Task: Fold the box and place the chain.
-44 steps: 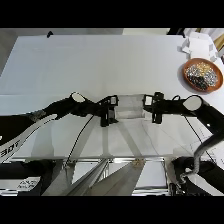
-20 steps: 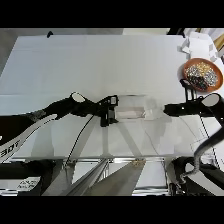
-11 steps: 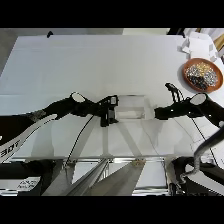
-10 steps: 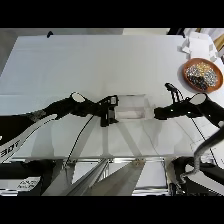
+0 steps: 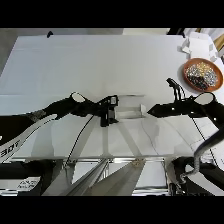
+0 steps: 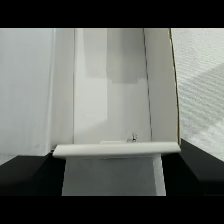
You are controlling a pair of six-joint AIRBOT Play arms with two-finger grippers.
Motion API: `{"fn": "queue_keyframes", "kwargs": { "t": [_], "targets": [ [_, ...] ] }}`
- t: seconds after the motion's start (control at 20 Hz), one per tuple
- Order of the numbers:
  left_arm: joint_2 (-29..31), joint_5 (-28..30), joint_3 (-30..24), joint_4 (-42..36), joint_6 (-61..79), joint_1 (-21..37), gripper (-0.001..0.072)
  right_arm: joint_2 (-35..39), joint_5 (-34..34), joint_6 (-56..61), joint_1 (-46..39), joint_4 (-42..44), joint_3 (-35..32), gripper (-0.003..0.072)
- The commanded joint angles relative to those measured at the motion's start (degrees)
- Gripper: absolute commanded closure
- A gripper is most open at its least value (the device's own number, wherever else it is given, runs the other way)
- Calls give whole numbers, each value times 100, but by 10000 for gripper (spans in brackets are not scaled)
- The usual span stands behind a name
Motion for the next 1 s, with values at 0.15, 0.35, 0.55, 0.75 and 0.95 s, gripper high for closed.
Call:
{"fn": "queue_keyframes", "kwargs": {
  "t": [0.15, 0.35, 0.55, 0.75, 0.95],
  "targets": [
    [4, 2, -2, 2, 2, 0, 624, 120, -17, -17, 393, 37, 2, 486],
    [4, 2, -2, 2, 2, 0, 624, 116, -597, 448, 704, -404, 2, 315],
    [4, 2, -2, 2, 2, 0, 624, 116, -857, 876, 999, -949, 7, 304],
    [4, 2, -2, 2, 2, 0, 624, 92, -1147, 1464, 1493, -1235, 234, 274],
    [4, 0, -2, 2, 2, 0, 624, -179, -1040, 2732, 1982, -2347, 575, 245]
  ]
}}
